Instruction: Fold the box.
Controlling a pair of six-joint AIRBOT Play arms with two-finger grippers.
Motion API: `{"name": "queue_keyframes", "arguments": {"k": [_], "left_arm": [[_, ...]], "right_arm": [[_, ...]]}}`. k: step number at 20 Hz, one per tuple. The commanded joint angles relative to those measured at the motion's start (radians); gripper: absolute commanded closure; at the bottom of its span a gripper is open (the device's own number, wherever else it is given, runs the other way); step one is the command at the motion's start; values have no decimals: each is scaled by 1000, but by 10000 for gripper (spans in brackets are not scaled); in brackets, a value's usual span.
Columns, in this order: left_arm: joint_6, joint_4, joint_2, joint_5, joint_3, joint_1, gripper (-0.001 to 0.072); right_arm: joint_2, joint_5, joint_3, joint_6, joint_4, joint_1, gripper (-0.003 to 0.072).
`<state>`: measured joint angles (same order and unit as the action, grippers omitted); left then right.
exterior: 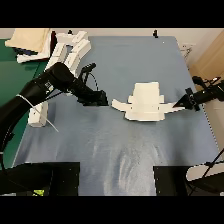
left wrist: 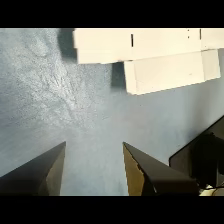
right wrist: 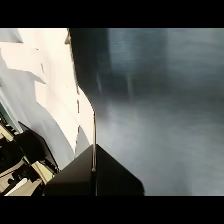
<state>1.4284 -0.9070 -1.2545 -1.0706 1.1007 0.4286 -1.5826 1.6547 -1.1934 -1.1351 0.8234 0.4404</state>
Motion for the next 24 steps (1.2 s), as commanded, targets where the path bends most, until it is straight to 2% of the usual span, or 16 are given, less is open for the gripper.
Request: {"name": "queue_keyframes", "arguments": {"k": [1, 6, 8, 11, 14, 18, 21, 24], "left_arm": [[-31, 14, 1, -103, 42, -63, 172], [-156, 13, 16, -295, 39, -229, 172], [-187, 13, 24, -312, 5, -266, 172], [-251, 12, 27, -300, -48, -274, 171], [-364, 13, 27, -264, -98, -274, 171], [-458, 22, 10, -120, -150, -274, 172], [-583, 124, -50, -26, -140, -274, 172], [-697, 287, -175, -55, -94, -274, 171]], "right_arm": [[126, -83, 117, 0, -86, -157, 686], [398, -299, 452, -48, -80, -403, 686], [520, -449, 587, -48, -81, -492, 686], [688, -634, 702, -51, -78, -618, 686], [836, -719, 754, -98, 3, -717, 686], [954, -715, 774, -258, 175, -798, 686], [959, -700, 774, -272, 172, -818, 687], [959, -695, 774, -280, 165, -823, 686]]}}
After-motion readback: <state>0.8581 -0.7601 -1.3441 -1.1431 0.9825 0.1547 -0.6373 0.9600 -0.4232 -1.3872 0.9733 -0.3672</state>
